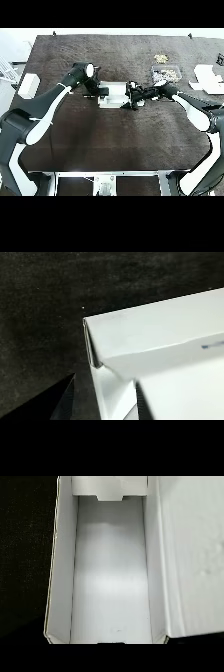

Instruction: Fold the box and place the chain.

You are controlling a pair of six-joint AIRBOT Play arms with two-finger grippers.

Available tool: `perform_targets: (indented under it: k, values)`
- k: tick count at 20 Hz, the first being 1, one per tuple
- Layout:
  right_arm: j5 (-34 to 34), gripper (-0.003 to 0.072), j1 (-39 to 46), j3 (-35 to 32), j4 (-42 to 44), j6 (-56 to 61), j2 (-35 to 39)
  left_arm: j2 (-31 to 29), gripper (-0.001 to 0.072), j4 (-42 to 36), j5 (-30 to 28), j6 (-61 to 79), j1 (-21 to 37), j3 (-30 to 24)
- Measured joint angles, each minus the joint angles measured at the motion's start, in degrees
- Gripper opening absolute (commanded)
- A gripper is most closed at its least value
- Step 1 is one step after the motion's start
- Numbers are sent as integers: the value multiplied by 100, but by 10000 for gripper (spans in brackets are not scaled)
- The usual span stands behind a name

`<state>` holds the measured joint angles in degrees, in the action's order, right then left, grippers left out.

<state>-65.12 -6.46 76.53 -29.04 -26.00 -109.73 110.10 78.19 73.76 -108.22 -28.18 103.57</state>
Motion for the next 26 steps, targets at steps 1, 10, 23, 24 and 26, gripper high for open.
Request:
perform_targets:
  k: [1, 10, 23, 24, 26]
  values:
    - [2, 585, 0, 0, 0, 0, 0, 72, 431, 76, 103, -26, -24, 116]
    - [7, 585, 4, 0, 0, 2, 0, 673, 413, 640, 866, -122, -258, 986]
    - [-4, 585, -2, 0, 13, 7, -2, 826, 158, 1180, 1174, -24, -472, 1215]
    - [7, 585, 0, 0, 28, 7, -2, 826, 159, 1246, 1167, -11, -474, 1217]
    - [2, 585, 2, 0, 11, 4, -2, 826, 158, 1263, 1174, 7, -483, 1217]
